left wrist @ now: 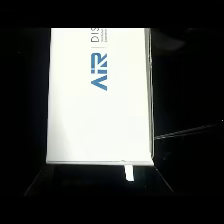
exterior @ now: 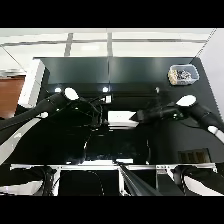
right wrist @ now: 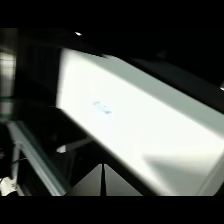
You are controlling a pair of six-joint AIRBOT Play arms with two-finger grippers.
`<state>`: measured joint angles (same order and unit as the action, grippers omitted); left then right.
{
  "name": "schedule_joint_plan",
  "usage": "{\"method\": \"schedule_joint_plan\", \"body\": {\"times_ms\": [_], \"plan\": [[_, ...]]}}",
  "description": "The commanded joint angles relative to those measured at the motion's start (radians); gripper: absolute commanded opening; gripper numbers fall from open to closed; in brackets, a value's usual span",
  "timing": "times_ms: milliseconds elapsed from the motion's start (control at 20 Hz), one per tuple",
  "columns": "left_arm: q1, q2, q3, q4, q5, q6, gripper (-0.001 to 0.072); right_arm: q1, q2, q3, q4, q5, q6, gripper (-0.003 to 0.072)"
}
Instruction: Fold the box and place the chain.
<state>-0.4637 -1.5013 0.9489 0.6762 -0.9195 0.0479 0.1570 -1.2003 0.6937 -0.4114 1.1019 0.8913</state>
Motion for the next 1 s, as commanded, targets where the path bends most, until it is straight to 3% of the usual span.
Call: {"method": "schedule_joint_plan", "body": {"times_ms": [0, 200, 250, 350, 650, 950], "plan": [[0.0, 0.001, 0.003, -0.048, 0.034, -0.062, 0.0717, -0.127, 0.124, 0.056, -0.108, 0.138, 0.053, 0.002], [0.002, 0.051, 0.06, 0.026, -0.036, -0.052, 0.0719, -0.384, 0.282, 0.056, -0.216, 0.248, 0.086, 0.0021], [0.002, 0.061, 0.084, 0.004, -0.077, -0.036, 0.0718, -0.445, 0.306, 0.056, -0.235, 0.273, 0.086, 0.002], [-0.023, 0.056, 0.124, -0.109, -0.066, 0.008, 0.0712, -0.524, 0.32, 0.055, -0.236, 0.287, 0.087, 0.002], [-0.145, -0.111, 0.264, -0.135, -0.024, -0.03, 0.0712, -0.538, 0.32, 0.052, -0.236, 0.308, 0.069, 0.002], [-0.159, -0.167, 0.277, -0.105, -0.048, -0.113, 0.0712, -0.537, 0.32, 0.051, -0.236, 0.306, 0.063, 0.0021]]}}
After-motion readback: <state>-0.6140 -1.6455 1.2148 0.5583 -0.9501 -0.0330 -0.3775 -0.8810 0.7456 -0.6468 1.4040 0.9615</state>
